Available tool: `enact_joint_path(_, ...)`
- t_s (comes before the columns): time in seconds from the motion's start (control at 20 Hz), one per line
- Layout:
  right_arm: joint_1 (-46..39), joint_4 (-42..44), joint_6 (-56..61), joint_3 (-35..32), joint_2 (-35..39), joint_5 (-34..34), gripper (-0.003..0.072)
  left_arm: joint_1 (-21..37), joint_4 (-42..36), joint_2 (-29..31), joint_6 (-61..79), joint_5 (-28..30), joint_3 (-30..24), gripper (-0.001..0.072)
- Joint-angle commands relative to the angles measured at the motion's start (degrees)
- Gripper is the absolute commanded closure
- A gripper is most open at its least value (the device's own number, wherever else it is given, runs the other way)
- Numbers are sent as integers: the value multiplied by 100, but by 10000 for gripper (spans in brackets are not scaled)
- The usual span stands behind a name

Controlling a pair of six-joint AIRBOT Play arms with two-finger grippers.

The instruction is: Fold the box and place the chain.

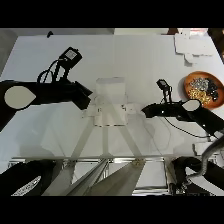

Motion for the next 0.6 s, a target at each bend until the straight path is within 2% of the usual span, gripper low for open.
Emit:
enact_joint_path(0.0,7,2,2,-2,2,-2,677,243,151,-365,-162,-254,407,699)
enact_joint_path(0.05,7,2,2,-2,2,0,677,391,275,-476,-330,-391,551,692)
enact_joint_path(0.15,7,2,2,-2,2,-2,677,743,638,-756,-702,-800,876,618)
enact_joint_path(0.25,7,2,2,-2,2,-2,677,979,1084,-1034,-769,-1117,1102,613)
enact_joint_path(0.35,7,2,2,-2,2,0,677,1099,1274,-1349,-868,-1200,1182,492)
enact_joint_path(0.4,7,2,2,-2,2,-2,677,1224,1047,-1547,-850,-1217,1182,491)
enact_joint_path(0.45,7,2,2,-2,2,0,677,1360,715,-1781,-723,-1241,1182,443)
enact_joint_path(0.5,7,2,2,-2,2,-2,677,1464,330,-2046,-404,-1287,1182,288)
enact_joint_path(0.55,7,2,2,-2,2,-2,677,1519,2,-2275,7,-1351,1182,199)
